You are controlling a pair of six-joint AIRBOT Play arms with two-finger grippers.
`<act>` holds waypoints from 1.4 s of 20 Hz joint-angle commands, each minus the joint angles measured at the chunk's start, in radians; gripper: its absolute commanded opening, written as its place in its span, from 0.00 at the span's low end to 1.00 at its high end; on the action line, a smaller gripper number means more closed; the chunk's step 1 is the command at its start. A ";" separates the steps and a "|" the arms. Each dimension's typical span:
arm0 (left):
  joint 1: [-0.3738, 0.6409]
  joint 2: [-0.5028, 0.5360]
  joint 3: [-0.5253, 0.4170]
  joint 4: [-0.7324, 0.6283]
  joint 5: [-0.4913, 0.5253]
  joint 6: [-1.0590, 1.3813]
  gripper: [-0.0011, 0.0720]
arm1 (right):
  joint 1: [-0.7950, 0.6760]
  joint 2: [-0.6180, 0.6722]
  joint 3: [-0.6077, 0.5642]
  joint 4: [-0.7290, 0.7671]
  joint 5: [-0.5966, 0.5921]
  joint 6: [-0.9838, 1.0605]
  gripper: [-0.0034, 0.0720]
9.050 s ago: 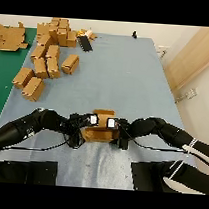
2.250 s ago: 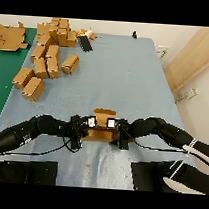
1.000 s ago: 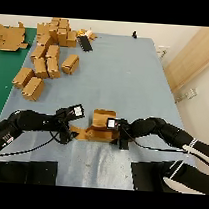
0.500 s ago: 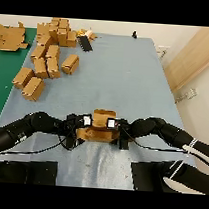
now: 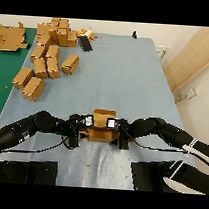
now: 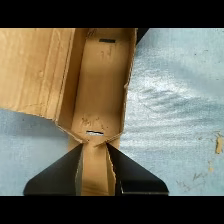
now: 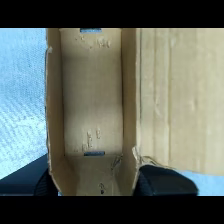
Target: Fold the box.
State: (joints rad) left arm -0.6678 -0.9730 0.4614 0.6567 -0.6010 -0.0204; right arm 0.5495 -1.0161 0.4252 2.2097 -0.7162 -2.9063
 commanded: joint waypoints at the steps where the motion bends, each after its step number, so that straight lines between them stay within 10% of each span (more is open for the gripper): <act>1: 0.000 -0.004 0.001 -0.006 0.017 0.018 0.30 | 0.001 -0.001 0.000 0.000 0.000 0.000 0.67; 5: 0.000 -0.004 0.001 -0.017 0.016 0.021 0.28 | 0.001 0.000 0.000 0.001 0.000 0.000 0.67; 7: 0.000 -0.005 0.001 -0.034 0.018 0.034 0.07 | 0.001 -0.001 0.000 0.001 0.000 0.000 0.67; 21: -0.065 -0.022 0.005 -0.029 0.073 0.019 0.07 | 0.001 0.000 0.000 0.000 0.000 0.000 0.67; 28: -0.006 0.045 0.005 0.197 -0.060 -0.233 0.07 | 0.001 0.000 0.000 0.000 0.000 0.000 0.67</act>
State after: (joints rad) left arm -0.6987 -0.9508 0.4656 0.7597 -0.5900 -0.1482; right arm 0.5495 -1.0161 0.4252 2.2101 -0.7162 -2.9067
